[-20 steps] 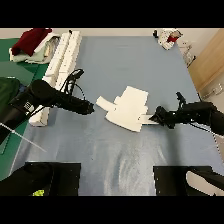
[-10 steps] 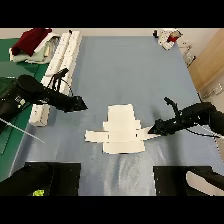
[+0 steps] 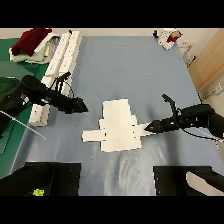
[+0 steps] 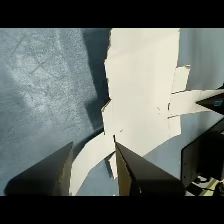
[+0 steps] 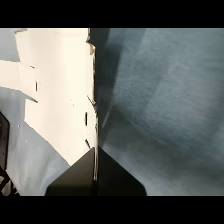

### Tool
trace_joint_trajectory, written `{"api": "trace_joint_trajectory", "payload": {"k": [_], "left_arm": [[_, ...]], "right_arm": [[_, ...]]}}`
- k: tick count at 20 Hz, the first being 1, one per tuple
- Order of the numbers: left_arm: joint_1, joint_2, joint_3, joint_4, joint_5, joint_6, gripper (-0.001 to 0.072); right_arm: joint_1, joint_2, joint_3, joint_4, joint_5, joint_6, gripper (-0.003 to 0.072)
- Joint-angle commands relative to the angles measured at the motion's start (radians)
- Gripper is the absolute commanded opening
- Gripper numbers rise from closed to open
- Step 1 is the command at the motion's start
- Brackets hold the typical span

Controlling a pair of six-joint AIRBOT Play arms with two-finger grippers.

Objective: Fold the box.

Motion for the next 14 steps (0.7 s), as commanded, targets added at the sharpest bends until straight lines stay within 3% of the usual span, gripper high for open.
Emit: {"api": "trace_joint_trajectory", "payload": {"k": [1, 9, 14], "left_arm": [[0.002, -0.051, 0.000, -0.058, -0.003, 0.079, 0.0403], [0.022, -0.348, 0.020, -0.278, -0.022, 0.334, 0.0402], [0.019, -0.569, 0.186, -0.359, -0.238, 0.431, 0.0402]], "right_arm": [[0.057, 0.034, -0.051, 0.027, 0.071, -0.057, 0.0006], [0.089, 0.037, -0.056, 0.029, 0.082, -0.048, 0.0006], [0.089, 0.037, -0.056, 0.029, 0.070, -0.047, 0.0006]]}}
